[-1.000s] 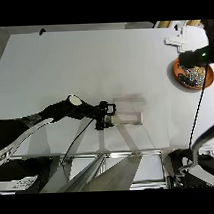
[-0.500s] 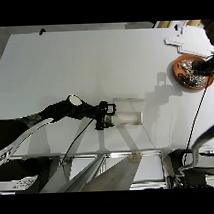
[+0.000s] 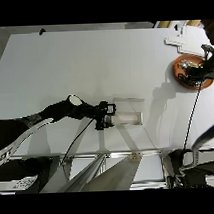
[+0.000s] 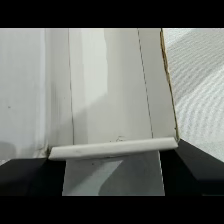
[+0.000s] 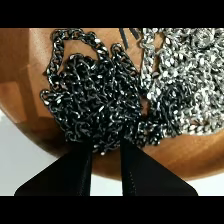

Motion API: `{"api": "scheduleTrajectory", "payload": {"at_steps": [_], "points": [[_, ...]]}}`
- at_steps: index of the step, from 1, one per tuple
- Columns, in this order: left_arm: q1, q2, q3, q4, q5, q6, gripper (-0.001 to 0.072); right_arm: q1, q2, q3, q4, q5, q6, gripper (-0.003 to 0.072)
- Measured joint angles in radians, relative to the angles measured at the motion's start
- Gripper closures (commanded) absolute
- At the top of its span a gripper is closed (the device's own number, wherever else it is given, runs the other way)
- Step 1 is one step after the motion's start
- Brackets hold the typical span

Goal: Fold the box and place the chain.

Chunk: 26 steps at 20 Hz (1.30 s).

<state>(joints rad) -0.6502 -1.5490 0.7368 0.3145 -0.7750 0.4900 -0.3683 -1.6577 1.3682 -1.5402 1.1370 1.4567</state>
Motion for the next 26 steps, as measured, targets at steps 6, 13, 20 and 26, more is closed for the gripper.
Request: {"api": "scheduleTrajectory", "payload": {"at_steps": [6,13,20,26], "points": [[0.000,0.000,0.000,0.000,0.000,0.000,0.0501,0.000,-0.025,0.000,0.003,-0.011,0.000,0.0666],[0.000,0.000,0.000,0.000,0.000,0.000,0.0501,0.000,0.064,0.000,0.003,0.012,-0.022,0.0666],[0.000,0.000,0.000,0.000,0.000,0.000,0.0501,0.002,0.378,0.000,0.079,0.139,-0.089,0.0666],[0.000,0.000,0.000,0.000,0.000,0.000,0.0501,0.109,0.646,0.000,0.253,0.287,-0.119,0.0666]]}}
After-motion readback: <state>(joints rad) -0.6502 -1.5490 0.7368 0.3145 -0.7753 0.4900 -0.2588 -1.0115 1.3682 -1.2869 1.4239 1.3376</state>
